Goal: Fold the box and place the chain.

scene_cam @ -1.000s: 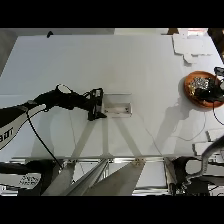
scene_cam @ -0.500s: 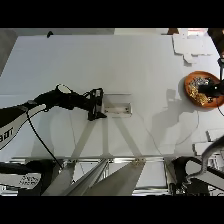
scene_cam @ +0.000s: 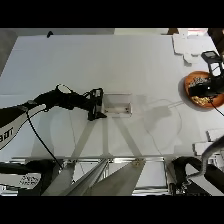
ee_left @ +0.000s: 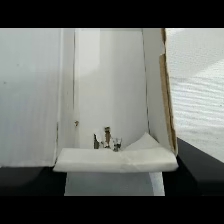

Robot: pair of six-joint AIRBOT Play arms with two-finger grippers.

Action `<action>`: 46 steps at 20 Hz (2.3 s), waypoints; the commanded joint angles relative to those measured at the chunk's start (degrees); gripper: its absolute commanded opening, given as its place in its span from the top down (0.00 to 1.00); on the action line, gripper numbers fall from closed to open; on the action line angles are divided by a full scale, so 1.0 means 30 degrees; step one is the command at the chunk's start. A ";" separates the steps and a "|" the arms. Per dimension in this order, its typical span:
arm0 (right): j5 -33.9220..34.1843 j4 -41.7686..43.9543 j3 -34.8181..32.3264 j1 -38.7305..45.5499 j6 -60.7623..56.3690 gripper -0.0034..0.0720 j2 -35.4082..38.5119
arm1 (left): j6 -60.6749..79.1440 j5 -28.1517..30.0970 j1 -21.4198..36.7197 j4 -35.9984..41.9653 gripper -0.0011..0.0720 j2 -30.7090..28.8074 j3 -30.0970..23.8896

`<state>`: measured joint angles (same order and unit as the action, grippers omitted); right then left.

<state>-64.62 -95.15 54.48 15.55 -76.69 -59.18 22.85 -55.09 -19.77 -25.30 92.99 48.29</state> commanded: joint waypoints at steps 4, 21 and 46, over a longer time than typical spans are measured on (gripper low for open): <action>-0.1173 0.1056 -0.0015 -0.5625 -0.1013 0.94 0.0984 | 0.0000 -0.0007 0.0015 -0.0007 0.77 -0.0015 0.0007; 0.4911 0.2696 -0.0007 -1.6742 -0.4962 0.94 -0.1188 | 0.0000 -0.0007 0.0015 -0.0007 0.77 -0.0007 0.0007; 0.9806 0.4852 0.0015 -1.6859 -0.4940 0.69 -0.6426 | 0.0000 -0.0007 0.0015 -0.0007 0.77 -0.0007 0.0007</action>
<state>-34.39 -80.14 54.46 -34.98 -91.48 -78.91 22.83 -55.11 -19.77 -25.30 92.99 48.29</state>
